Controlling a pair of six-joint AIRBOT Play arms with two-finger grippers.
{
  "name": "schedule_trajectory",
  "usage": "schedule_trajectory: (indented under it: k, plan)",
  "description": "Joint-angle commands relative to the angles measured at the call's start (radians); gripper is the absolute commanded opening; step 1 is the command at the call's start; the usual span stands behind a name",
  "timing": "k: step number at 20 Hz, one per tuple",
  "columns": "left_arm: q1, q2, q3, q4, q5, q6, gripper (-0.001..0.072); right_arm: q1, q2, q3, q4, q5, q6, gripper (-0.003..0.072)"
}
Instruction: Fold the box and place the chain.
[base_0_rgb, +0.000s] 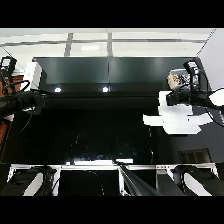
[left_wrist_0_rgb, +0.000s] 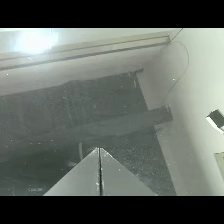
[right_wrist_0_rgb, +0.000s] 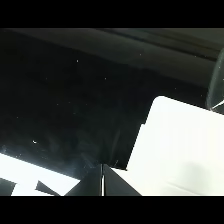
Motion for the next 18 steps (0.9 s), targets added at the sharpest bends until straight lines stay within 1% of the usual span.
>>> schedule_trajectory:
  k: [1,12,15,16,17,18]
  plan:
    - [-0.001,0.001,0.000,0.000,0.000,0.000,0.0028,0.001,0.000,0.000,0.000,0.000,0.000,0.0018]
    - [-0.001,0.001,0.000,0.000,0.005,0.000,0.0028,0.001,0.000,0.000,0.005,-0.002,0.000,0.0018]
    - [-0.003,0.000,0.000,-0.004,0.104,0.000,0.0029,0.001,0.000,0.000,0.084,-0.021,0.000,0.0018]
    - [-0.003,-0.003,0.000,-0.004,0.116,0.000,0.0029,0.001,0.000,0.000,0.115,-0.020,0.000,0.0018]
    - [-0.003,-0.010,0.000,-0.004,0.127,0.000,0.0029,0.002,-0.001,-0.001,0.114,-0.035,0.000,0.0020]
    - [-0.003,-0.021,0.000,-0.004,0.130,-0.006,0.0044,0.002,-0.003,-0.001,0.113,-0.065,0.008,0.0172]
